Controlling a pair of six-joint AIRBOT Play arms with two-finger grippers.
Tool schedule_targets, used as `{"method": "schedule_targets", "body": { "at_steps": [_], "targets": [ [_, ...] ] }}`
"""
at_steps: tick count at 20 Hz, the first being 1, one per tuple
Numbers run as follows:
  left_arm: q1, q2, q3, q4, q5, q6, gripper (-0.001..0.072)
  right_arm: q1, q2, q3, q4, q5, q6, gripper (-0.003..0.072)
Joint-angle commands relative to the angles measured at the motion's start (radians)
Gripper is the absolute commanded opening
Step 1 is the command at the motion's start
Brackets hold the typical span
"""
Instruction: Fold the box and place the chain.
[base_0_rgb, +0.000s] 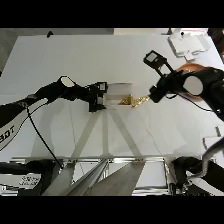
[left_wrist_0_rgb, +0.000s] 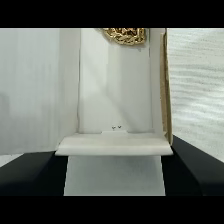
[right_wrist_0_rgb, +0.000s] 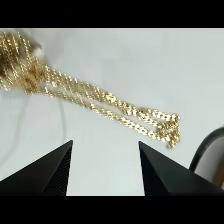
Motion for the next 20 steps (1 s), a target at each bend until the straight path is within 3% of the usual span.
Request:
{"method": "schedule_targets", "body": {
  "at_steps": [1, 5, 16, 17, 20],
  "targets": [
    [0.000, 0.000, 0.000, 0.000, 0.000, 0.000, 0.0373, -0.062, -0.021, 0.000, 0.026, 0.023, -0.277, 0.0541],
    [0.000, 0.000, 0.000, 0.000, 0.000, 0.000, 0.0373, -0.062, -0.093, 0.000, 0.102, -0.065, -0.488, 0.0561],
    [0.000, 0.000, 0.000, 0.000, 0.000, 0.000, 0.0373, -0.062, -0.312, 0.000, 0.164, -0.172, -0.245, 0.0541],
    [0.000, 0.000, 0.000, 0.000, 0.000, 0.000, 0.0373, -0.062, -0.314, 0.000, 0.163, -0.195, -0.174, 0.0540],
    [0.000, 0.000, 0.000, 0.000, 0.000, 0.000, 0.0373, -0.062, -0.315, 0.000, 0.150, -0.232, 0.306, 0.0539]
  ]
}}
